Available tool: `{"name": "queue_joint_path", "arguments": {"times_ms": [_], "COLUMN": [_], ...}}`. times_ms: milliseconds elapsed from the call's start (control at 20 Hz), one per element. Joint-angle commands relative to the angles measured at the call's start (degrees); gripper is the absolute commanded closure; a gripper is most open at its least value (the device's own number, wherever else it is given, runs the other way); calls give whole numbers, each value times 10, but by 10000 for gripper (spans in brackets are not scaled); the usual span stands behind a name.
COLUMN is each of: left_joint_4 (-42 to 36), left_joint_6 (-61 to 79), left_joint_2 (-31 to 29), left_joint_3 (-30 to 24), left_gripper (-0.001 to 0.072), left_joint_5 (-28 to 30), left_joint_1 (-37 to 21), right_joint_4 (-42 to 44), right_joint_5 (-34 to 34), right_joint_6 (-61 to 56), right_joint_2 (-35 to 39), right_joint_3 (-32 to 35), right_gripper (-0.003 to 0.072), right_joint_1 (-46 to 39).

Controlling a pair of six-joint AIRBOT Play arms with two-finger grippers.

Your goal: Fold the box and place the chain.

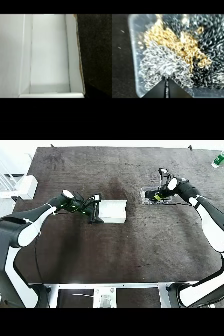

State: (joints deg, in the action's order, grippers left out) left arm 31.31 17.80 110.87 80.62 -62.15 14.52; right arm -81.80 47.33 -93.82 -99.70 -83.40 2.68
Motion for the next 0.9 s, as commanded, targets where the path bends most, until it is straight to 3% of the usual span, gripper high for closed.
{"name": "queue_joint_path", "arguments": {"times_ms": [0,400,850], "left_joint_4": [0,0,0], "left_joint_6": [0,0,0], "left_joint_2": [0,0,0], "left_joint_3": [0,0,0], "left_gripper": [182,183,183], "left_joint_5": [0,0,0], "left_joint_1": [0,0,0], "right_joint_4": [-1,-2,0], "right_joint_5": [-1,41,32], "right_joint_6": [0,8,55], "right_joint_2": [28,114,363], "right_joint_3": [-3,-3,-3], "right_gripper": [676,676,677], "right_joint_1": [1,5,59]}}
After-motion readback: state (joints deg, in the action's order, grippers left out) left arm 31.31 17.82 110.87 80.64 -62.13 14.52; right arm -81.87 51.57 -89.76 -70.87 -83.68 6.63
